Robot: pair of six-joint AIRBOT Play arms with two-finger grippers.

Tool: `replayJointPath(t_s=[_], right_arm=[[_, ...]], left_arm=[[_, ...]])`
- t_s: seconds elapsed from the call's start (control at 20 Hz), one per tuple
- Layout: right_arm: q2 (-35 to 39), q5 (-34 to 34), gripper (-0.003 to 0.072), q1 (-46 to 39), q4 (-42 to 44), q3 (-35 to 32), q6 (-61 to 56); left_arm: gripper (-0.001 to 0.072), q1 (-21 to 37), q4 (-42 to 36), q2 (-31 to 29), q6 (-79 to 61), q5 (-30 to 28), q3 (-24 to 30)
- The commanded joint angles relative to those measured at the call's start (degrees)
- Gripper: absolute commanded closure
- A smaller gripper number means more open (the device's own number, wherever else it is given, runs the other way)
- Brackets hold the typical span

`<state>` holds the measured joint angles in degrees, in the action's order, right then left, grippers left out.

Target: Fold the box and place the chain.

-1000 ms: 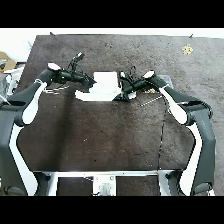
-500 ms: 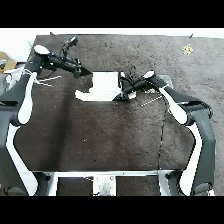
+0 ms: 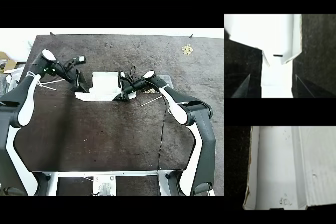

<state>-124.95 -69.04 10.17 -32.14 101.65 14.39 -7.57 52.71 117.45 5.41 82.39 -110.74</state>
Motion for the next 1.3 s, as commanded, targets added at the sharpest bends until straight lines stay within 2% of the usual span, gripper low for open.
replayJointPath(t_s=[0.0,0.45,0.8,1.25], right_arm=[[0.0,0.0,0.025,0.04,0.02,0.02,-0.02],[0.0,-0.02,0.0249,0.02,0.02,0.02,-0.02],[-0.02,0.0,0.025,0.04,0.04,0.02,-0.02],[0.0,-0.02,0.0249,0.02,0.02,0.02,-0.02]], left_arm=[[0.0089,-2.14,7.23,0.02,-1.01,-4.46,0.92],[0.009,-2.86,-0.48,3.19,-1.46,-5.25,0.94],[0.0091,-2.86,-0.55,4.57,-1.42,-0.66,0.94],[0.0111,-2.84,-2.34,4.57,-1.38,-0.52,0.92]])
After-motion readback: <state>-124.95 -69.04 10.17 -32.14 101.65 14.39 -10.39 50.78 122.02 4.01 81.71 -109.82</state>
